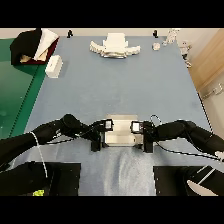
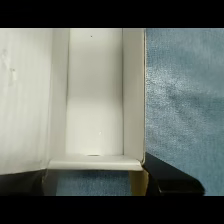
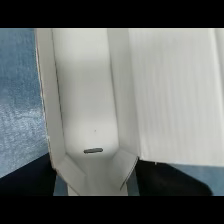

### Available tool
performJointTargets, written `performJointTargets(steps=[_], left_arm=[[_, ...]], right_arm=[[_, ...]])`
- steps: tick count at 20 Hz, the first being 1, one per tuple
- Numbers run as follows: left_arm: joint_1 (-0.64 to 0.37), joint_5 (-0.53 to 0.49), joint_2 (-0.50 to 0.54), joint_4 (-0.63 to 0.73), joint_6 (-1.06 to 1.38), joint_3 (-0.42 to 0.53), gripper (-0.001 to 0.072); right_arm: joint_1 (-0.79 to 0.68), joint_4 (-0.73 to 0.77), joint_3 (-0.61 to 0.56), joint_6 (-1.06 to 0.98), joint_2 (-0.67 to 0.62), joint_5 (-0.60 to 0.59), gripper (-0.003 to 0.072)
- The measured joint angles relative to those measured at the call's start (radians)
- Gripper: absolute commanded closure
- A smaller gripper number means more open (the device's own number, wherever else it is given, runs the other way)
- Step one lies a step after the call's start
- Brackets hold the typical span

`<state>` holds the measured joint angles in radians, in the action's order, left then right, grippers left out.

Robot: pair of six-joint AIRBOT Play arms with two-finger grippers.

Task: Fold the box.

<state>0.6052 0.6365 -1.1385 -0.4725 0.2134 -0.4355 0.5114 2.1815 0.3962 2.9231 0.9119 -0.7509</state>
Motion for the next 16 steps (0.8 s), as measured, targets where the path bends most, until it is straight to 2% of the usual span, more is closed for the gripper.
performJointTargets(steps=[3, 4, 5, 6, 7, 9, 11, 14, 16], left_arm=[[0.0, 0.0, 0.0, -0.001, 0.002, 0.0, 0.0246], [0.0, 0.0, 0.0, -0.001, 0.002, 0.0, 0.0246], [0.0, 0.0, 0.0, -0.001, 0.002, 0.0, 0.0246], [0.0, 0.0, 0.0, -0.002, 0.002, 0.0, 0.0247], [0.0, 0.0, 0.0, -0.002, 0.002, 0.0, 0.0247], [0.0, 0.0, 0.0, -0.002, 0.003, 0.0, 0.0246], [0.0, 0.0, 0.0, -0.002, 0.003, 0.0, 0.0247], [0.0, 0.0, 0.0, -0.002, 0.003, 0.0, 0.0247], [0.0, 0.0, 0.0, -0.002, 0.003, 0.0, 0.0247]], right_arm=[[0.0, -0.139, 0.029, -0.18, -0.082, -0.124, -0.0025], [0.0, -0.192, 0.041, -0.273, -0.114, -0.182, 0.0031], [0.0, -0.233, 0.053, -0.377, -0.143, -0.237, 0.0195], [0.0, -0.264, 0.068, -0.504, -0.173, -0.289, 0.0417], [0.0, -0.276, 0.08, -0.628, -0.197, -0.328, 0.0675], [0.0, -0.237, 0.093, -0.863, -0.227, -0.369, 0.0683], [0.002, -0.104, 0.087, -1.023, -0.225, -0.34, 0.0683], [0.03, 0.105, 0.095, -1.151, -0.167, -0.171, 0.0683], [0.037, 0.169, 0.127, -1.196, -0.099, -0.05, 0.0682]])
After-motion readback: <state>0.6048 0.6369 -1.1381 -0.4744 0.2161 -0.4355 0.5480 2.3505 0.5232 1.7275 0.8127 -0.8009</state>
